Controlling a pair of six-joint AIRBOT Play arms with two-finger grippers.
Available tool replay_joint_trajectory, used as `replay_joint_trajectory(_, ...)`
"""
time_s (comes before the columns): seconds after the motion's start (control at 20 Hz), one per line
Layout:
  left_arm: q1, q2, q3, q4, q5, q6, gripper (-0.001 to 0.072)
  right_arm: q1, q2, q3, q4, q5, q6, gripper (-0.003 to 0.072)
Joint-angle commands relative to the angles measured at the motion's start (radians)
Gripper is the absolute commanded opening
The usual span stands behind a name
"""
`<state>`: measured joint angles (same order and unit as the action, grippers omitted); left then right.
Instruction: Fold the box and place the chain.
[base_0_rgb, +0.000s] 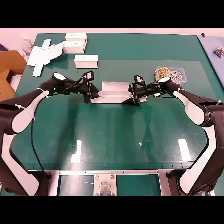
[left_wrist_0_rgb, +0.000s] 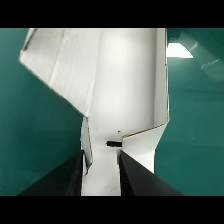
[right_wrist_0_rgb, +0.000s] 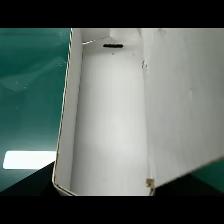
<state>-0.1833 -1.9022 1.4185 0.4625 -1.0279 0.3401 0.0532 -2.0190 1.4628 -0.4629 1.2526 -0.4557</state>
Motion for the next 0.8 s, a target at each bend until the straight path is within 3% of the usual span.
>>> replay_joint_trajectory(0.0,-0.014,0.0,-0.001,0.005,-0.012,-0.012,0.0267,0.001,0.0,0.0,0.003,-0.002,0.002,0.0481)
replay_joint_trajectory(0.2,-0.027,0.0,0.0,0.017,-0.003,-0.018,0.0268,0.001,0.0,0.0,0.003,-0.003,0.002,0.0482)
replay_joint_trajectory(0.4,-0.027,0.0,0.0,0.131,0.025,-0.044,0.0268,0.001,0.0,0.0,0.003,-0.002,0.002,0.0481)
replay_joint_trajectory(0.75,-0.024,0.001,0.0,0.136,0.023,-0.053,0.0268,0.001,0.0,0.0,0.003,-0.002,0.002,0.0481)
